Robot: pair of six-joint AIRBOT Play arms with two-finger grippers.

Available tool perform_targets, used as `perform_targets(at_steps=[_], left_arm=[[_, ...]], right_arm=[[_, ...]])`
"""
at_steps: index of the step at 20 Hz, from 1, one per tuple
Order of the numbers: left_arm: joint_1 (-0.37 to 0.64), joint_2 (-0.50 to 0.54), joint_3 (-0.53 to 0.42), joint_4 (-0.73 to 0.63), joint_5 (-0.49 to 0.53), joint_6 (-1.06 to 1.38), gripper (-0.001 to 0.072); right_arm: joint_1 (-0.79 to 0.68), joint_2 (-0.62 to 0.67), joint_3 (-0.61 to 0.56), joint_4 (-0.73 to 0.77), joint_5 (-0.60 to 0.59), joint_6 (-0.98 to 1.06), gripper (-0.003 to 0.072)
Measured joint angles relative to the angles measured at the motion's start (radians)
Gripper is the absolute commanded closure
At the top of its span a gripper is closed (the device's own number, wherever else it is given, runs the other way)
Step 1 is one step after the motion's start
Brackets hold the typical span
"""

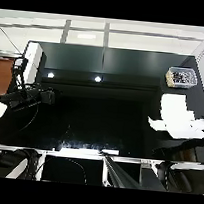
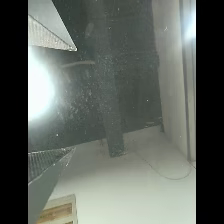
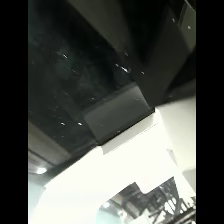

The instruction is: Fold the box and place the chain.

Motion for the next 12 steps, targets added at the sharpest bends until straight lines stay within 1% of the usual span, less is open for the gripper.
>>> perform_targets(at_steps=[1,4,8,10,12], left_arm=[[0.000,0.000,0.000,0.000,-0.001,0.000,0.0002],[0.000,0.000,0.000,-0.001,-0.002,0.000,0.0002],[0.000,0.000,0.000,-0.003,-0.002,0.000,0.0022],[0.000,0.000,0.000,-0.008,-0.001,0.000,0.0022],[0.000,0.000,0.000,-0.010,0.002,0.000,0.0021]], right_arm=[[0.001,0.005,-0.009,-0.006,0.002,-0.001,0.0640],[0.002,0.032,-0.024,-0.016,-0.012,-0.006,0.0641],[0.017,0.098,-0.042,0.060,-0.031,-0.020,0.0642],[0.039,0.149,-0.079,0.092,-0.062,-0.026,0.0642],[0.075,0.216,-0.147,0.123,-0.103,-0.037,0.0643]])
